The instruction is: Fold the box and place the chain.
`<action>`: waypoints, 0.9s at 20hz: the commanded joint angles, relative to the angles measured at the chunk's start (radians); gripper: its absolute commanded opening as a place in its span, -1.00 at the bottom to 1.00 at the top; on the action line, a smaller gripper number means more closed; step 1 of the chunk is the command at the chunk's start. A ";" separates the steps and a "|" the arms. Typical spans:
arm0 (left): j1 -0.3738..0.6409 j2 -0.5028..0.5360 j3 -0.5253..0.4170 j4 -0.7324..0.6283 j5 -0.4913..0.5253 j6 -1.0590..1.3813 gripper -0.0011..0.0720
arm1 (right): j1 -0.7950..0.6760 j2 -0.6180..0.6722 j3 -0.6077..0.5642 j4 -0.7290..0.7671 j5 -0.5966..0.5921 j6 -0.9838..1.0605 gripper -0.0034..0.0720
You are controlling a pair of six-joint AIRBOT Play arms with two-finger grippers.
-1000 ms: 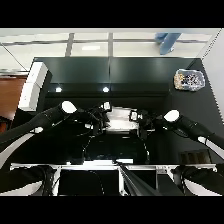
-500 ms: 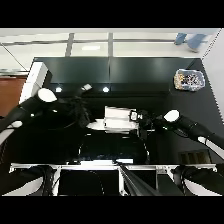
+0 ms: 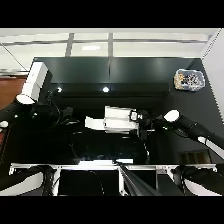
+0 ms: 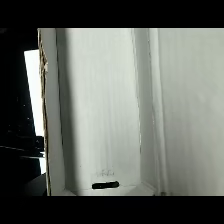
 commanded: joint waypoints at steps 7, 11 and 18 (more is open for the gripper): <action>-0.229 -0.200 0.016 -0.266 0.078 0.182 -0.90 | 0.000 0.001 0.000 0.001 0.000 0.001 -0.57; -0.196 -0.201 0.073 -0.265 -0.027 0.214 -0.90 | 0.000 0.001 0.000 0.001 0.000 0.001 -0.57; -0.167 -0.201 0.169 -0.266 -0.211 0.241 0.90 | 0.000 0.001 0.000 0.002 0.001 0.001 -0.57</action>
